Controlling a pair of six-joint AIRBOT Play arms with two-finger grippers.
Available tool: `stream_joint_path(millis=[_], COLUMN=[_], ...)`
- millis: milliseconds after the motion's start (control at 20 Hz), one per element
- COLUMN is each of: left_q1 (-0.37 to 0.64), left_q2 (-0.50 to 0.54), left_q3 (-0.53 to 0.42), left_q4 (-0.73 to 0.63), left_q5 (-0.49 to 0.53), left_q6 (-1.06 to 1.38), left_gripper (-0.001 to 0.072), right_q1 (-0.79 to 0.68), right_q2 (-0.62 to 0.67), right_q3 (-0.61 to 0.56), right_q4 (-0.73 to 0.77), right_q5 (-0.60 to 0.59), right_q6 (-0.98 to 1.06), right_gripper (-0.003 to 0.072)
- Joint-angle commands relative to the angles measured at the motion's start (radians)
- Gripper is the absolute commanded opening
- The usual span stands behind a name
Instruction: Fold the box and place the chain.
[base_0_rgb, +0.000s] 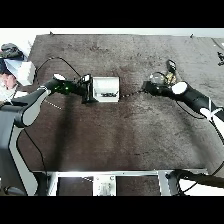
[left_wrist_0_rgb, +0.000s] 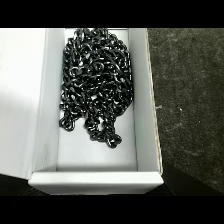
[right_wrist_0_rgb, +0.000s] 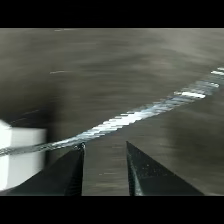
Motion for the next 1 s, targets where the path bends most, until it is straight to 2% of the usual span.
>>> stream_joint_path(millis=[0,200,400,500,550,600,750,950], left_q1=[0.0,0.0,0.0,0.0,0.0,0.0,0.0,0.0], left_q2=[0.001,0.001,0.001,0.001,0.001,0.001,0.001,0.001], left_q3=[0.001,0.001,0.001,0.001,0.001,0.001,0.001,0.001], left_q4=[0.0,0.0,0.0,0.0,0.0,0.0,0.0,0.0], left_q5=[0.0,-0.001,-0.001,-0.001,-0.001,-0.001,-0.001,-0.001], left_q6=[0.0,0.0,0.0,0.0,0.0,0.0,0.0,0.0], left_gripper=[0.0323,0.0323,0.0323,0.0323,0.0323,0.0324,0.0323,0.0323], right_q1=[-0.114,-0.117,-0.093,-0.078,-0.071,-0.068,-0.055,0.043], right_q2=[-0.045,-0.151,-0.279,-0.333,-0.352,-0.364,-0.309,-0.096], right_q3=[-0.055,-0.001,0.135,0.203,0.227,0.243,0.25,0.249], right_q4=[0.024,0.096,0.134,0.154,0.156,0.156,0.193,0.193], right_q5=[-0.076,-0.144,-0.139,-0.121,-0.111,-0.108,-0.022,0.092], right_q6=[0.034,0.033,0.034,0.034,0.033,0.034,0.015,-0.081], right_gripper=[0.0306,0.0306,0.0304,0.0274,0.023,0.0009,0.0012,0.0013])
